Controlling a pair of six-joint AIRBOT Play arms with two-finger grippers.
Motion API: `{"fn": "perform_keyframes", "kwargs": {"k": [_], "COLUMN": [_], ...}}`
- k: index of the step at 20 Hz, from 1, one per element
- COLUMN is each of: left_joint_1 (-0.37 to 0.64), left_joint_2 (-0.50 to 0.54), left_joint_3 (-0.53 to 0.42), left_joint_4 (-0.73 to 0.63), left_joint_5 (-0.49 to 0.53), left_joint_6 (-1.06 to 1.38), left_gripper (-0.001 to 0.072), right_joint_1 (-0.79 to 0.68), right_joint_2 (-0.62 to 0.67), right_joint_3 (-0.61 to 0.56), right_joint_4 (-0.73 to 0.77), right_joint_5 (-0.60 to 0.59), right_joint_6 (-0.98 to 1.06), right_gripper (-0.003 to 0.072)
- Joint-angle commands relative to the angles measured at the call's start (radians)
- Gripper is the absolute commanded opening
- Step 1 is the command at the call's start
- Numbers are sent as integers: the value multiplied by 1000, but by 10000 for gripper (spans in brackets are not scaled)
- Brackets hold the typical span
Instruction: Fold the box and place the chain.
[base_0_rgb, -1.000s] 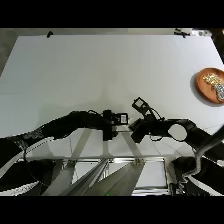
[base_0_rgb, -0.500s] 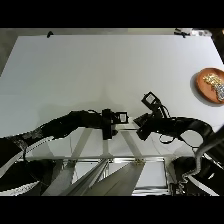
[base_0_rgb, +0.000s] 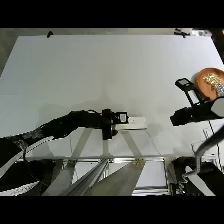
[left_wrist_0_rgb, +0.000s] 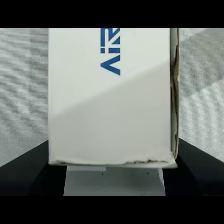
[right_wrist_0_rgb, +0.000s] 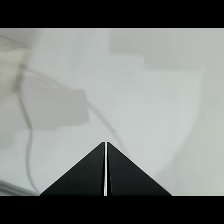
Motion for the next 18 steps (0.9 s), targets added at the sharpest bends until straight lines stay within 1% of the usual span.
{"fn": "perform_keyframes", "kwargs": {"k": [1,4,6,11,18], "left_joint_1": [0,0,0,0,0], "left_joint_2": [0,0,0,0,0], "left_joint_3": [0,0,0,0,0], "left_joint_4": [0,0,0,0,0], "left_joint_5": [1,0,0,1,0], "left_joint_6": [0,0,0,0,0], "left_gripper": [274,274,274,274,274], "right_joint_1": [-146,-151,-152,-152,-152], "right_joint_2": [-217,-417,-470,-461,-461], "right_joint_3": [14,14,14,14,14], "right_joint_4": [-21,-32,-26,-31,-22], "right_joint_5": [86,123,114,64,64], "right_joint_6": [12,90,113,109,106], "right_gripper": [14,15,15,17,17]}}
